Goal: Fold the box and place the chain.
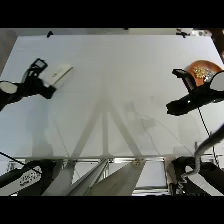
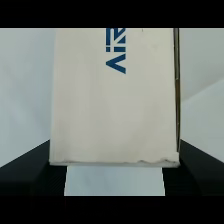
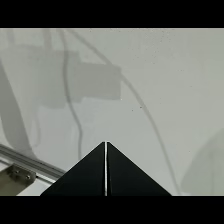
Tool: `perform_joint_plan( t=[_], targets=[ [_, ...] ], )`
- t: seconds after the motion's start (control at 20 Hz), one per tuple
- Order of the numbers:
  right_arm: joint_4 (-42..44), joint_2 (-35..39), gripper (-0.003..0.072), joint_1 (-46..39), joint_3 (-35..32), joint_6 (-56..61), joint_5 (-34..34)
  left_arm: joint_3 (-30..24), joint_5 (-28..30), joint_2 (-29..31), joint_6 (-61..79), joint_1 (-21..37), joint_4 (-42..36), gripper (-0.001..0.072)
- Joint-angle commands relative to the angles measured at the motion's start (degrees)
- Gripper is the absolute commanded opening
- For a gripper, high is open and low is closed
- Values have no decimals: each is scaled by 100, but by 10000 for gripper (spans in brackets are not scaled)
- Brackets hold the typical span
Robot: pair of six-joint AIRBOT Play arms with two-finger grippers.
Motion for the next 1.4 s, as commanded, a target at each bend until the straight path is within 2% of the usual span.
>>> perform_joint_plan(
  t=[0.0, 0.25, 0.3, 0.35, 0.45, 0.5, 0.7, 0.75, 0.9, 1.15, 1.35],
  targets=[
    [-13, -2, 20, -4, 4, 2, -24, 4, -203, 15, -332, 1226, 310, 357],
    [-13, -2, 20, -4, 4, 2, -26, 2, -975, -118, -337, 1989, 389, 358],
    [-13, -2, 20, -4, 4, 2, -24, 2, -1163, -177, -337, 2013, 520, 388],
    [-13, -2, 20, -4, 4, 2, -22, 0, -1296, -223, -339, 2011, 678, 526],
    [-13, -2, 22, -4, 4, 2, -22, 0, -1429, -245, -343, 2011, 791, 674],
    [-15, -2, 22, -4, 4, 2, -13, 0, -1427, -223, -431, 2011, 890, 706],
    [-13, -2, 33, -4, 4, 2, -7, 2, -1351, -72, -457, 2011, 1062, 708],
    [-13, -2, 69, -4, 4, 2, -4, 2, -1331, -39, -459, 2011, 1058, 708],
    [0, -2, 63, -4, 4, 4, -13, 2, -1331, 76, -459, 2006, 1034, 705],
    [2, -2, 63, -4, 4, 4, -9, 2, -1036, 393, -417, 1851, -76, 705],
    [2, -2, 63, -4, 4, 4, -9, 2, -1296, 476, -417, 1233, -157, 704]
  ],
)
